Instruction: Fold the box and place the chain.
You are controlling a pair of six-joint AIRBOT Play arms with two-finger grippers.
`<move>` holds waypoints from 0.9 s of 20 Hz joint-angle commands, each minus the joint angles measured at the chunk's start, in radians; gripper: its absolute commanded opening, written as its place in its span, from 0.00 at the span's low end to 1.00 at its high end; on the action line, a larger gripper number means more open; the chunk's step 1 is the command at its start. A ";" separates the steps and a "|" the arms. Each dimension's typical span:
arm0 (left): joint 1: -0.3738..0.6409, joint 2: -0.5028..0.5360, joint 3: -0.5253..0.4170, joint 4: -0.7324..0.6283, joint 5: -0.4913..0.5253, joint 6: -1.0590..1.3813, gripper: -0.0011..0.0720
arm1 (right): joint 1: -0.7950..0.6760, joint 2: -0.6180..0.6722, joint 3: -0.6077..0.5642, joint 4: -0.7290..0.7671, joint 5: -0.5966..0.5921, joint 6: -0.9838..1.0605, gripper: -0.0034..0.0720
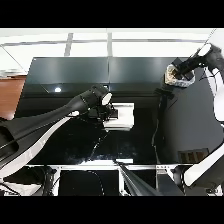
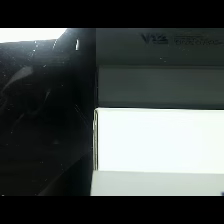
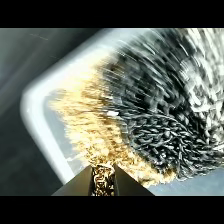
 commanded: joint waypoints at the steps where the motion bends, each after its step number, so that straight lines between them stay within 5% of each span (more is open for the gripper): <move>1: 0.000 0.000 0.000 0.000 0.000 0.000 0.05 | -0.020 0.115 0.000 -0.011 0.035 -0.200 0.06; 10: 0.000 0.000 0.000 0.001 0.007 0.000 0.05 | -0.031 0.618 0.002 0.048 -0.001 -0.402 0.06; 18: 0.000 0.000 0.000 0.001 0.005 0.000 0.05 | -0.031 0.891 0.002 0.219 0.083 -0.480 0.06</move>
